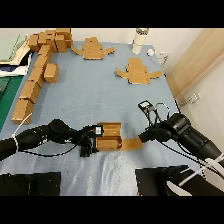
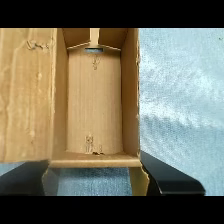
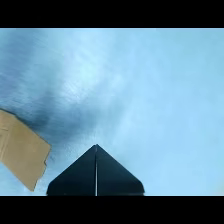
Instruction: Fold the box.
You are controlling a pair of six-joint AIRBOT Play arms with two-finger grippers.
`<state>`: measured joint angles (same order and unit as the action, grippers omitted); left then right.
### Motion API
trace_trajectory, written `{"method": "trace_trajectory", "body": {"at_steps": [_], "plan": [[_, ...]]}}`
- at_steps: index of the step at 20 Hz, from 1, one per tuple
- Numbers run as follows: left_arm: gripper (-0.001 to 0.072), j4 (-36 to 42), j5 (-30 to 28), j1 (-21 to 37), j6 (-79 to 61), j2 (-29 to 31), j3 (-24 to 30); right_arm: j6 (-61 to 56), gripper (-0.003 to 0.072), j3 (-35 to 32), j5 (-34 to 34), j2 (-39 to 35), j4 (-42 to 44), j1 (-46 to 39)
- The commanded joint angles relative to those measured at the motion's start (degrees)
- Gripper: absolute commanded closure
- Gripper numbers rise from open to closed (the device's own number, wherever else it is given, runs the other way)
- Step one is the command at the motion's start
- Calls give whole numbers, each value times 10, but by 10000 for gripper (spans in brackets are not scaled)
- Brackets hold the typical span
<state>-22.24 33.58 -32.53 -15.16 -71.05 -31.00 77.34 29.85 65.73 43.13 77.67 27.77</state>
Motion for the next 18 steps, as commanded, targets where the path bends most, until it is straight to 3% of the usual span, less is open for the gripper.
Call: {"method": "trace_trajectory", "body": {"at_steps": [1, 4, 8, 14, 17, 18], "plan": [[189, 0, 0, 0, 0, 0, 0, -30, 682, -28, -14, 29, 166, -30], [189, 0, 0, 0, 0, 0, 0, 15, 683, -35, -63, 65, 292, -25], [189, 0, 0, 0, 0, 0, 0, 18, 683, -35, -85, 79, 308, 4], [189, 0, 0, 0, 0, 0, 0, 18, 681, 0, -67, 53, 321, 30], [189, 0, 0, 0, 0, 0, 0, -1, 494, 14, -67, 36, 312, 30], [189, 0, 0, 0, 0, 0, 0, -8, 482, 16, -66, 36, 311, 30]]}}
